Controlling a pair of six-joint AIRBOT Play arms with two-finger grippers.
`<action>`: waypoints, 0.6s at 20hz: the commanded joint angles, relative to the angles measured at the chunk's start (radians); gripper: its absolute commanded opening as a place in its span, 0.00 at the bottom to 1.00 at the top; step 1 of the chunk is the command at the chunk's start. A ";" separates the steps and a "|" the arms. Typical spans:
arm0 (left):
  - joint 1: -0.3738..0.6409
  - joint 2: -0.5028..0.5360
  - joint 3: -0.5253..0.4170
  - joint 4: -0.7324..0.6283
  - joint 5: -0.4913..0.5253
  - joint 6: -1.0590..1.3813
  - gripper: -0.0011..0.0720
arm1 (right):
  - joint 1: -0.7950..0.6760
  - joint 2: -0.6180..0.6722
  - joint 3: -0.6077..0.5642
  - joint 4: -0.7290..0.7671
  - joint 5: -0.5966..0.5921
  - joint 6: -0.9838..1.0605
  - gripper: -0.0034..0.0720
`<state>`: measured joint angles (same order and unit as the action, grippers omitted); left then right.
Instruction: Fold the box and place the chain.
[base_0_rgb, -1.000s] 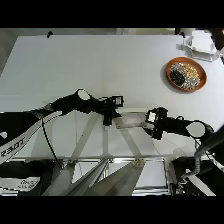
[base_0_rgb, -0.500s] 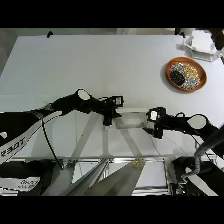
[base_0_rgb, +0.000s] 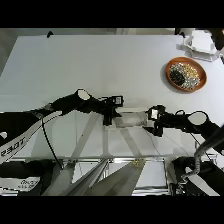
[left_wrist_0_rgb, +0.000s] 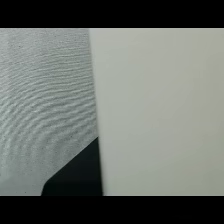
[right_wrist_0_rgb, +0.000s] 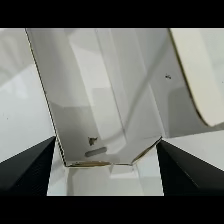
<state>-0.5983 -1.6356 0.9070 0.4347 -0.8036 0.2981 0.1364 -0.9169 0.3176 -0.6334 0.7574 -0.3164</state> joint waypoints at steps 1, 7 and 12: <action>0.000 0.000 0.000 0.000 -0.001 0.000 0.03 | -0.002 -0.034 0.001 0.039 0.011 -0.059 0.92; 0.000 0.000 0.000 0.000 -0.001 0.000 0.03 | -0.001 -0.091 0.002 0.044 0.018 -0.087 0.93; 0.000 0.000 0.000 0.000 -0.001 0.000 0.03 | 0.003 -0.115 0.001 0.066 0.038 -0.112 0.92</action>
<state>-0.5983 -1.6356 0.9070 0.4355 -0.8047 0.2989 0.1364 -1.0145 0.3191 -0.5808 0.7776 -0.4110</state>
